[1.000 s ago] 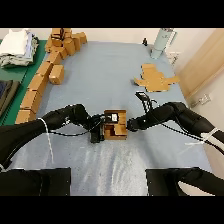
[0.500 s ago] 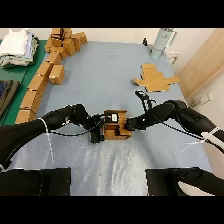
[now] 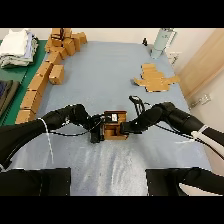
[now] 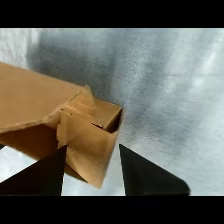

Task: Fold the box.

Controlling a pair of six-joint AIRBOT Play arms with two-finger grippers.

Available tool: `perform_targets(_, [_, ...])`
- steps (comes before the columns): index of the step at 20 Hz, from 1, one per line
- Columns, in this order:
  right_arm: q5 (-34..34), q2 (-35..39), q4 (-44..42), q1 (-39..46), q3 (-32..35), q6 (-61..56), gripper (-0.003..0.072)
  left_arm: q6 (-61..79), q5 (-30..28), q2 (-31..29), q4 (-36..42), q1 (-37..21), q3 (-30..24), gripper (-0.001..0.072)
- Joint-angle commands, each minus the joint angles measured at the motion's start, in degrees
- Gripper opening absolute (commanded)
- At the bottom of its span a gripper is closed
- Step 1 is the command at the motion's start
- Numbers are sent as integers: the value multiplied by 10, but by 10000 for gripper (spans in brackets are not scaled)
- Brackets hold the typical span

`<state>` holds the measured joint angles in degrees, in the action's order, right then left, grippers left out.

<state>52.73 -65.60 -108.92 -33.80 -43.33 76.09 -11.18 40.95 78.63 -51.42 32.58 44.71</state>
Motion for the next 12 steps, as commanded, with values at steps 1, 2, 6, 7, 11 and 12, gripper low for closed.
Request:
perform_targets(1, [5,-26,120,-48,-30,-143,520,0,0,0,0,0,0,494])
perform_targets(2, [18,-32,136,-56,-44,-174,519,0,0,0,0,0,0,495])
perform_targets(6, [54,-61,171,-89,-82,-258,469,0,0,0,0,0,0,494])
perform_targets(7, [60,-71,171,-98,-89,-273,469,0,0,0,0,0,0,494])
perform_targets(11, [66,-108,177,-109,-97,-334,469,0,0,0,0,0,0,494])
perform_targets(12, [66,-115,177,-109,-97,-341,469,0,0,0,0,0,0,495])
